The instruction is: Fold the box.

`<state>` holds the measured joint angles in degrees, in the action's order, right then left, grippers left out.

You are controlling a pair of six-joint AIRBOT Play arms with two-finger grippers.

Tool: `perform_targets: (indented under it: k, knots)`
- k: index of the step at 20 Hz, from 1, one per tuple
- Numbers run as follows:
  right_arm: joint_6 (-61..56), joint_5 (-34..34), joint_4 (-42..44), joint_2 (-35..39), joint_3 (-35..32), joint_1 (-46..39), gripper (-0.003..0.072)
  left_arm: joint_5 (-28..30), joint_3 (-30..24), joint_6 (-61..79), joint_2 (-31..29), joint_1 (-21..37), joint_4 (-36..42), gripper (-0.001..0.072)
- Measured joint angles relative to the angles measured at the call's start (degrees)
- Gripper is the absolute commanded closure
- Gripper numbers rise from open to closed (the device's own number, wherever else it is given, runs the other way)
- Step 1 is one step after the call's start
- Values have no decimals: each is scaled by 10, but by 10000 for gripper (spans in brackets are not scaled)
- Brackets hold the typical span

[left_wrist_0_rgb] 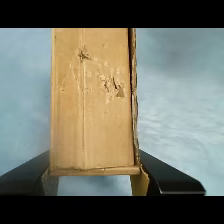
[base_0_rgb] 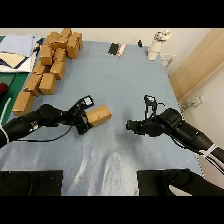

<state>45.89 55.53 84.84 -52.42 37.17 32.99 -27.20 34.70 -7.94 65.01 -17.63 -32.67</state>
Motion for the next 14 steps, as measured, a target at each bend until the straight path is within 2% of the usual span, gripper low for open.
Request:
perform_targets:
  k: [5,10,14]
  knots:
    - [0,0,0,0,0,0,682,11,0,-124,-6,148,-78,244]
    - [0,0,0,0,0,0,682,-29,0,-192,-7,312,-118,244]
    - [0,0,0,0,0,0,682,-50,0,-208,-7,405,-136,244]
